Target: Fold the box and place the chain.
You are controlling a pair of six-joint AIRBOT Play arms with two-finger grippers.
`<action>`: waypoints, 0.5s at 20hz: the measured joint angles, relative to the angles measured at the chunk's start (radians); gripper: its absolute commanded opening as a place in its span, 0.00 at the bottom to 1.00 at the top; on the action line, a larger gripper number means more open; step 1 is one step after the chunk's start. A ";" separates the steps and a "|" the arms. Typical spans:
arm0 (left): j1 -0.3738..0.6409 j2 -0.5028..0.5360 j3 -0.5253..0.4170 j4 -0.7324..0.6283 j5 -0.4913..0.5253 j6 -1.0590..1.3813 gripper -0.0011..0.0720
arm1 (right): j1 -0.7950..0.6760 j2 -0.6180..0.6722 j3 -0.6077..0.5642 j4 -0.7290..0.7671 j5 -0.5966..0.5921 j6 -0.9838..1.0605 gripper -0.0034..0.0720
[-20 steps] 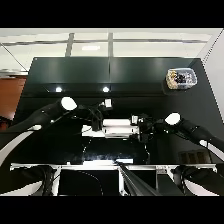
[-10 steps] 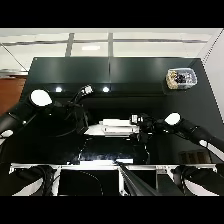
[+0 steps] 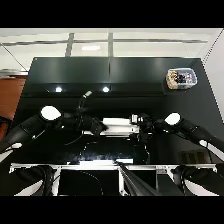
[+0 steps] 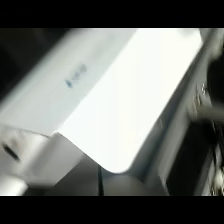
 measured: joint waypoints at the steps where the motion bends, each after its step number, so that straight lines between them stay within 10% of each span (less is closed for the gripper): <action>1: -0.003 -0.006 -0.006 -0.064 0.086 0.023 0.06 | 0.000 0.000 0.000 0.000 0.000 0.000 0.66; 10: -0.034 -0.142 -0.016 -0.271 0.328 0.220 0.05 | 0.000 0.000 0.000 0.000 0.000 0.001 0.66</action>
